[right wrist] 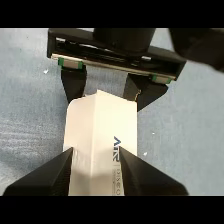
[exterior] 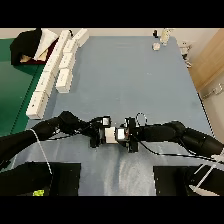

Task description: Fold the box.

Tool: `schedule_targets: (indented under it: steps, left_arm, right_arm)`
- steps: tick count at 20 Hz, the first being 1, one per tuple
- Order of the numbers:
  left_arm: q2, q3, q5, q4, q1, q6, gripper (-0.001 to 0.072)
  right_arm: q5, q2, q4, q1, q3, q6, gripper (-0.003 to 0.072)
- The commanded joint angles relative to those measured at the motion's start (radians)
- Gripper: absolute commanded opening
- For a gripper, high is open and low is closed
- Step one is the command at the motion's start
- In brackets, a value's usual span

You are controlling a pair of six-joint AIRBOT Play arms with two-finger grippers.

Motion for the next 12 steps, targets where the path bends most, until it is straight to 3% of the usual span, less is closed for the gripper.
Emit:
schedule_targets:
  steps: [1,5,12]
  left_arm:
    - [0.0,0.001,0.0,0.0,0.0,0.001,0.0471]
    - [0.0,0.001,0.0,0.0,0.0,0.001,0.0471]
    - [0.0,0.001,0.0,0.0,0.0,0.001,0.0471]
  right_arm:
    - [0.019,-0.016,-0.014,0.008,0.001,-0.011,0.0453]
    - [0.029,-0.019,-0.015,0.008,0.001,-0.011,0.0371]
    - [0.037,0.022,-0.014,0.008,0.005,-0.011,0.0371]
